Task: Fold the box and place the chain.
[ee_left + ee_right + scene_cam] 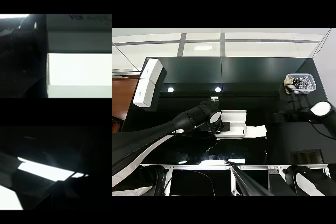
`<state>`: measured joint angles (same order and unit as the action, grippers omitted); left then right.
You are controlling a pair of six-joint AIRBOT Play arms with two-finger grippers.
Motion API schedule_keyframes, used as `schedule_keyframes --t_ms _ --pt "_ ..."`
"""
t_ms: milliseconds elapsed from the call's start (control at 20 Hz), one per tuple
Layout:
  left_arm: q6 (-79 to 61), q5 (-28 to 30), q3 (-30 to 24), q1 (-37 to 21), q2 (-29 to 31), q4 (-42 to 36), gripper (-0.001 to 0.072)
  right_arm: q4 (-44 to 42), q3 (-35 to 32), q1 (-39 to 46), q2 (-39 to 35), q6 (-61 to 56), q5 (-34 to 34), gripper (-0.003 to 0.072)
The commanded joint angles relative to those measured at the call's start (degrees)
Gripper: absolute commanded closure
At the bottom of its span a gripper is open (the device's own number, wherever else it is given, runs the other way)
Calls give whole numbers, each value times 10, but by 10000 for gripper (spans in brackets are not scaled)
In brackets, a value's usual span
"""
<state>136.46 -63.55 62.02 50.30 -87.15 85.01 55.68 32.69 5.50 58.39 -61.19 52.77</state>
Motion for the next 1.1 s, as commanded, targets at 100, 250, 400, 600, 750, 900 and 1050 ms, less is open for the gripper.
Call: schedule_keyframes --t_ms 100,250,400,600,750,900,1050 --pt "1 -2 0 -1 0 0 678 -100 -76 62 20 -93 61 671" --pt "1 -1 0 -1 0 0 678 -201 -81 16 82 -13 73 672" --pt "1 -2 0 -2 0 0 678 -304 -80 -25 128 105 99 671" --pt "1 -2 0 -9 0 0 678 -314 -58 -35 129 127 140 670" --pt "1 -2 0 -9 0 0 679 -315 -39 -36 129 139 166 451" --pt "1 -2 0 -9 0 -2 679 -318 -37 -47 129 139 159 58" --pt "1 -2 0 -9 0 -2 679 -320 -33 -85 129 131 140 58"
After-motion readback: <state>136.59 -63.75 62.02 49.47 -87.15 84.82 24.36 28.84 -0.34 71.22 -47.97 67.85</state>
